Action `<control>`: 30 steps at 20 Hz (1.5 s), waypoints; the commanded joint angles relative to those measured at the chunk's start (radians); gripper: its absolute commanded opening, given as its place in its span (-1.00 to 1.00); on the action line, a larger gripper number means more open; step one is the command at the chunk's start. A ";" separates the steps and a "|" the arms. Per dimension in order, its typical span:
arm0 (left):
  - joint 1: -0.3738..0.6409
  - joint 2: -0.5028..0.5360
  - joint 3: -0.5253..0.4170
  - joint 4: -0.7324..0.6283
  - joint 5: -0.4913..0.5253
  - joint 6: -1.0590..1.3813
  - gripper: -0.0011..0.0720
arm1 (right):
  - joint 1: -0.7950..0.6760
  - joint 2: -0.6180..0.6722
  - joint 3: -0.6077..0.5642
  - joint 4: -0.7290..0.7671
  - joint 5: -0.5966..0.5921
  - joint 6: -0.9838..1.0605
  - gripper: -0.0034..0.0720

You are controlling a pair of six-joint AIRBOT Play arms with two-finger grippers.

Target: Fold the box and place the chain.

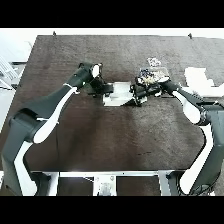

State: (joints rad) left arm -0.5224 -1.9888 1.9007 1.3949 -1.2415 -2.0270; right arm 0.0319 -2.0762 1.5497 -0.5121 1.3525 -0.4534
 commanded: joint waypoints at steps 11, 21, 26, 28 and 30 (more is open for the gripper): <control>-0.033 -0.094 0.138 0.064 -0.141 -0.024 0.23 | 0.000 0.000 0.000 0.000 0.000 0.000 0.60; -0.036 -0.114 0.139 0.092 -0.127 -0.026 0.23 | 0.000 0.000 0.000 0.000 -0.001 0.000 0.60; -0.039 -0.115 0.139 0.105 -0.105 -0.018 0.22 | 0.000 0.000 0.000 0.000 -0.001 0.000 0.60; -0.040 -0.116 0.139 0.106 -0.097 -0.018 0.22 | 0.000 0.000 0.000 0.000 0.000 0.000 0.60; -0.043 -0.117 0.139 0.107 -0.077 -0.014 -0.71 | 0.000 0.000 0.000 0.000 0.000 0.000 0.60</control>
